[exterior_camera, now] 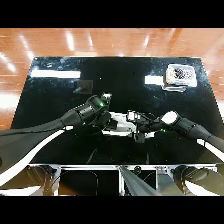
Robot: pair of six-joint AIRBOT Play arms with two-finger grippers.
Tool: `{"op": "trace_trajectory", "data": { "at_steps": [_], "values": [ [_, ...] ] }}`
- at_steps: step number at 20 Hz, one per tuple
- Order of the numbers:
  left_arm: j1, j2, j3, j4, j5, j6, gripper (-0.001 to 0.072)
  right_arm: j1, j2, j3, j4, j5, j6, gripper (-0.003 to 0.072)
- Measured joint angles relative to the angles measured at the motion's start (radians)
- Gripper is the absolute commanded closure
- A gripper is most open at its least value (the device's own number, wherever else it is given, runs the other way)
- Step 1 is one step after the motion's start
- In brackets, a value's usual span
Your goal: Fold the box and place the chain.
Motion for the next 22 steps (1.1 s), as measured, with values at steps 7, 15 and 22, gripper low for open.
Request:
{"op": "trace_trajectory", "data": {
  "at_steps": [7,15,22],
  "values": [
    [0.0,-0.002,0.0,-0.004,0.002,0.011,0.03,0.0,0.0,0.0,0.0,0.0,0.0,0.0482],
    [0.0,-0.002,0.001,-0.011,0.003,0.013,0.0585,0.0,0.0,0.0,0.0,0.003,0.003,0.0482],
    [0.0,-0.002,0.001,-0.021,0.003,0.026,0.0579,0.0,0.0,0.0,0.0,0.002,0.0,0.0482]
  ]
}}
